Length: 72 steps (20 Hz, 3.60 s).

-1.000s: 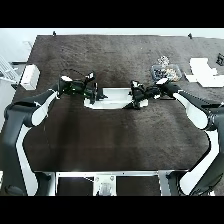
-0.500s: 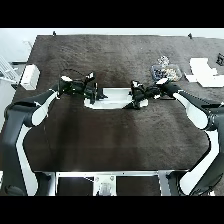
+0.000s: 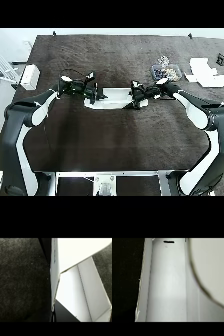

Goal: Fold the box and place the chain.

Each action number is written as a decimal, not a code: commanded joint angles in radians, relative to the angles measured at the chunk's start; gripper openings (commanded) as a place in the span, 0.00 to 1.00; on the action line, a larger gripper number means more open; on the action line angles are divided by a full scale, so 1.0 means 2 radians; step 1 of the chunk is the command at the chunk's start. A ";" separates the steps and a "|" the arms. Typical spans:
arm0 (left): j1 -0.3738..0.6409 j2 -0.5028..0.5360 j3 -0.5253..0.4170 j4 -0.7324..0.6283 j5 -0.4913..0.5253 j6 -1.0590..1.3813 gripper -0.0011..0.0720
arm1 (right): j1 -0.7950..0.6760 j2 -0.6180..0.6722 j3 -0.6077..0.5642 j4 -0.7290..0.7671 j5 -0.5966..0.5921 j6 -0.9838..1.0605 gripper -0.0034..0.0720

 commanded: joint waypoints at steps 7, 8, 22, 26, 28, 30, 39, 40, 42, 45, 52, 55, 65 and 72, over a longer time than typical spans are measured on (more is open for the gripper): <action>0.001 0.000 0.001 0.000 -0.001 0.000 0.05 | 0.000 0.000 0.000 0.000 0.000 0.000 0.84; 0.001 0.000 0.001 0.000 -0.001 0.000 0.05 | 0.000 0.000 0.000 0.000 0.000 0.000 0.84; 0.022 0.008 0.001 0.000 -0.032 0.000 0.40 | 0.000 0.000 0.000 0.000 0.000 0.000 0.84; 0.055 0.027 0.002 0.000 -0.117 0.000 0.40 | 0.000 0.000 0.000 0.000 0.000 0.000 0.84; 0.075 0.033 0.004 0.001 -0.167 0.004 0.39 | 0.000 0.000 0.000 0.000 0.000 0.000 0.84; 0.096 0.033 0.016 -0.003 -0.223 0.003 0.25 | 0.000 0.000 0.000 0.000 0.000 0.000 0.84; 0.066 0.141 -0.017 -0.029 -0.214 -0.051 0.04 | 0.000 0.000 0.000 0.000 0.000 0.000 0.84; 0.060 0.161 -0.036 -0.029 -0.191 -0.044 0.04 | 0.000 0.000 0.000 0.000 0.000 0.000 0.84; 0.045 0.204 -0.094 -0.031 -0.126 -0.024 0.04 | 0.000 0.000 0.000 0.000 0.000 0.000 0.84; 0.009 0.238 -0.170 -0.031 -0.057 0.009 0.04 | 0.000 0.000 0.000 0.000 0.000 0.000 0.84; -0.060 0.236 -0.206 -0.025 0.078 0.063 0.04 | 0.000 0.000 0.000 0.000 0.000 0.000 0.84; -0.056 0.236 -0.204 -0.053 0.125 0.085 0.04 | 0.000 0.000 0.000 0.000 0.000 0.000 0.84; -0.056 0.113 -0.050 -0.053 0.161 0.035 0.04 | 0.000 0.000 0.000 0.000 0.000 0.000 0.84; -0.056 0.100 -0.038 -0.052 0.174 0.011 0.04 | 0.000 0.000 0.000 0.000 0.000 0.000 0.84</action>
